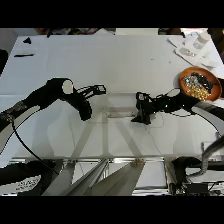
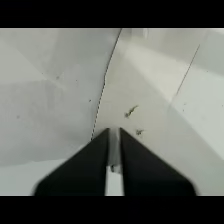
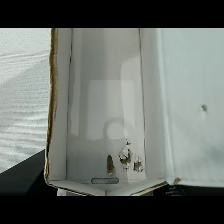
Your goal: Fold the box and place the chain.
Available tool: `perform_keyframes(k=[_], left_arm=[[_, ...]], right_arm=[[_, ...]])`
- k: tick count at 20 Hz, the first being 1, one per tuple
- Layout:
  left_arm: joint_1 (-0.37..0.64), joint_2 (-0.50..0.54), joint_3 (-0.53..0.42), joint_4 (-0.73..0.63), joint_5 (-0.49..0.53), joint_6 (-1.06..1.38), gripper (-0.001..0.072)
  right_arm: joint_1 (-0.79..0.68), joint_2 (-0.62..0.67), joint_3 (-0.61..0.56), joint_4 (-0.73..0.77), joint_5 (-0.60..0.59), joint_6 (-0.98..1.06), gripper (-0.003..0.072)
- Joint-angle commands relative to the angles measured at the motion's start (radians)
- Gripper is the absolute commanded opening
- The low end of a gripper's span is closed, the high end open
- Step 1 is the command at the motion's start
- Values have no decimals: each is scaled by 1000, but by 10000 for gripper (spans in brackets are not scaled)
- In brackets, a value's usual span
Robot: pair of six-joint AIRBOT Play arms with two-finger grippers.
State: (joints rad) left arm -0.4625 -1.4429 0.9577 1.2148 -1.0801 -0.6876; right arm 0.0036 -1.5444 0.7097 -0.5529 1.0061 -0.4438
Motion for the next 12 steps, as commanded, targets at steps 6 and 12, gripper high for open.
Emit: perform_keyframes(k=[6, 12], left_arm=[[-1, -1, -1, -235, 53, 391, 520], [-4, -23, -1, -236, 66, 508, 520]], right_arm=[[0, 1, 1, 0, 0, 0, 429], [0, 1, 1, 0, 0, 0, 429]])
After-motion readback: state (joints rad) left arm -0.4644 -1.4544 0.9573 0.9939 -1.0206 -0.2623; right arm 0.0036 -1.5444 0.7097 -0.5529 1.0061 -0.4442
